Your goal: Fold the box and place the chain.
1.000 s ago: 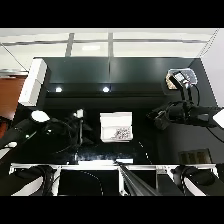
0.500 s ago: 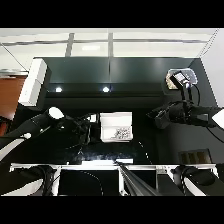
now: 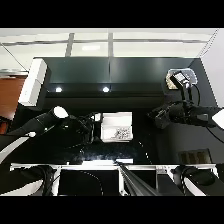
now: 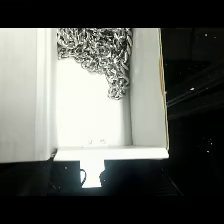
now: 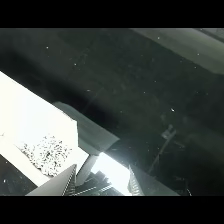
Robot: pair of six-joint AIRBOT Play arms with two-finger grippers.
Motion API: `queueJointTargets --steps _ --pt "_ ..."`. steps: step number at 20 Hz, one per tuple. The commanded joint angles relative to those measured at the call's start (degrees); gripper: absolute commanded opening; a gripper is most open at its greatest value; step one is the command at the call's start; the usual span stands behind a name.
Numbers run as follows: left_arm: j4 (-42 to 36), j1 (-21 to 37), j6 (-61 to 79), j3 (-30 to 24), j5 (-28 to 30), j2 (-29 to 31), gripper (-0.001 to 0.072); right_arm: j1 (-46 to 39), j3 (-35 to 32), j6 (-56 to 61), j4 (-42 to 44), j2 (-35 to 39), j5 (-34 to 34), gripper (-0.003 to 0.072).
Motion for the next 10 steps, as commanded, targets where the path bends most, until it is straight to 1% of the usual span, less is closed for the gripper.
queueJointTargets --steps 1,4,5,6,7,8,9,10 --pt "0.1 -0.9 -1.6 0.2 2.0 -0.2 0.0709 0.0 0.0 0.0 -0.1 0.0 0.0 0.0389" --pt "0.0 -1.2 -1.7 0.2 2.0 -0.2 0.0708 0.0 0.0 0.0 -0.1 0.0 0.0 0.0389" --pt "-0.1 -1.2 -1.7 0.2 2.1 -0.2 0.0696 0.0 -0.1 0.0 -0.1 0.0 -0.1 0.0389" --pt "-0.1 -1.2 -1.7 0.2 2.1 -0.2 0.0647 0.0 -0.2 0.0 -0.3 -0.1 0.0 0.0389" --pt "-0.1 -1.2 -1.7 0.2 2.1 -0.2 0.0509 0.0 -0.3 0.5 -0.6 -0.1 0.0 0.0392" --pt "-0.1 -1.2 -1.7 0.2 2.0 -0.2 0.0393 0.0 -0.4 3.1 -0.7 -0.5 0.0 0.0586" --pt "0.1 -1.2 -1.7 0.2 2.0 -0.2 0.0370 0.1 -0.4 5.0 -0.3 -1.1 0.1 0.0720" --pt "0.1 -1.2 -1.7 0.2 2.0 -0.2 0.0364 0.3 -0.4 5.1 -0.1 -2.1 -0.7 0.0720"
